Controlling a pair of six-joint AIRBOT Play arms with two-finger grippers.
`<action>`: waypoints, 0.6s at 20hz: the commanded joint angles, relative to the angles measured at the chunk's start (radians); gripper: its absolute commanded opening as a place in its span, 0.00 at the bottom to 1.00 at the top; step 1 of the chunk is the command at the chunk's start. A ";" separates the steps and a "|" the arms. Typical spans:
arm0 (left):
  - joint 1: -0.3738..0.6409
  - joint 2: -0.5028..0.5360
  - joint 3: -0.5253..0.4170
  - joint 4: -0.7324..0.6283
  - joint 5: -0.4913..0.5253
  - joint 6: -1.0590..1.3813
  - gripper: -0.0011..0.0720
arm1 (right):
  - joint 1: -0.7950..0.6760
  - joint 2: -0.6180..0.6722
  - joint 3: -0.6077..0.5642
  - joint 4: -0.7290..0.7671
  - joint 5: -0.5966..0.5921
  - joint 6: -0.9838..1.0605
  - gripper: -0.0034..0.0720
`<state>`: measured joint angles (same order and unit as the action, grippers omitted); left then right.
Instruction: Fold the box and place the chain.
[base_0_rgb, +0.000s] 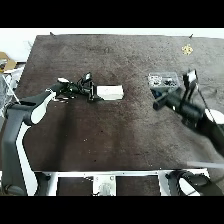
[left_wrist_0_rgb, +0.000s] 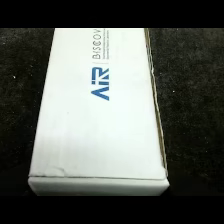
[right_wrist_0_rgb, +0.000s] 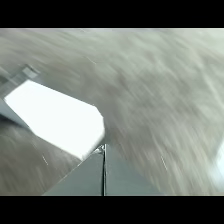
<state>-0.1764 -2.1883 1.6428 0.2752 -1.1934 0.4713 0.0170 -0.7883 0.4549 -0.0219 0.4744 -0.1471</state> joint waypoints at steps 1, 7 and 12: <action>0.001 0.000 0.000 -0.024 0.000 0.000 0.39 | -0.002 0.212 -0.224 0.023 -0.175 -0.014 0.04; 0.001 0.001 0.000 -0.024 -0.029 -0.001 0.39 | -0.002 0.272 -0.286 0.023 -0.191 -0.013 0.04; 0.018 0.032 0.000 -0.103 -0.056 -0.048 0.03 | -0.002 0.272 -0.286 0.022 -0.195 -0.013 0.04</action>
<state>-0.1719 -2.1792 1.6421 0.2264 -1.2396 0.4603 0.0158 -0.5220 0.1761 0.0006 0.2882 -0.1608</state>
